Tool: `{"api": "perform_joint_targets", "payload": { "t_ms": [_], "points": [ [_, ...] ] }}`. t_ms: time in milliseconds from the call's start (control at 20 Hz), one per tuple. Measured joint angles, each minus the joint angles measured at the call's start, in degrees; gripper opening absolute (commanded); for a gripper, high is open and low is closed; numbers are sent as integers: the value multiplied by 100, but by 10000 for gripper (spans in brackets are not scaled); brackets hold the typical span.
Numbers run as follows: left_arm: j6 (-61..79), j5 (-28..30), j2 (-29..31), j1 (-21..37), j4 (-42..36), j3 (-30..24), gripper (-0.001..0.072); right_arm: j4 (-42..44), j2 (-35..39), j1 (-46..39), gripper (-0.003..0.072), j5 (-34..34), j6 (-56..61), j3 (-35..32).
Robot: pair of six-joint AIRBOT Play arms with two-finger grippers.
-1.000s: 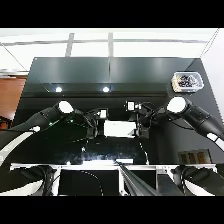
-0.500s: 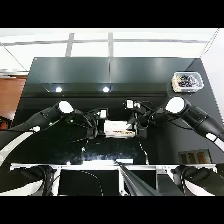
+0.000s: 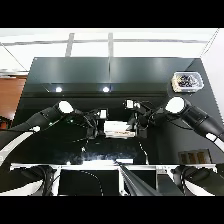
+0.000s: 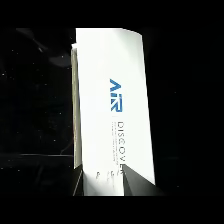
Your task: Fold the box and place the chain.
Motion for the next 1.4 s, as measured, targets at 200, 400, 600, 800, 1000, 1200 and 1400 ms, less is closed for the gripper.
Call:
{"api": "perform_joint_targets", "payload": {
  "t_ms": [200, 400, 600, 800, 1000, 1200, 1400],
  "points": [
    [0, -13, 0, 0, 0, 0, 484, -11, 0, 59, 289, 11, 2, 0],
    [-4, -24, -2, 0, 0, 0, 484, -66, 0, 85, 289, -2, 0, -7],
    [-7, -28, -2, 0, 0, 0, 483, -83, -9, 94, 288, -98, 2, -101],
    [-9, -26, 0, 0, 0, 0, 484, -55, -4, 94, 287, -151, 166, -179],
    [-20, -35, -2, 0, -4, 0, 484, 133, 168, 17, 265, -46, 584, -111],
    [-17, -55, -2, 0, -4, 0, 484, 249, 428, -409, 4, 546, 1906, -55],
    [-15, -61, -2, 0, -4, 0, 483, 979, 479, -610, 11, 614, 3134, -411]
  ]
}}
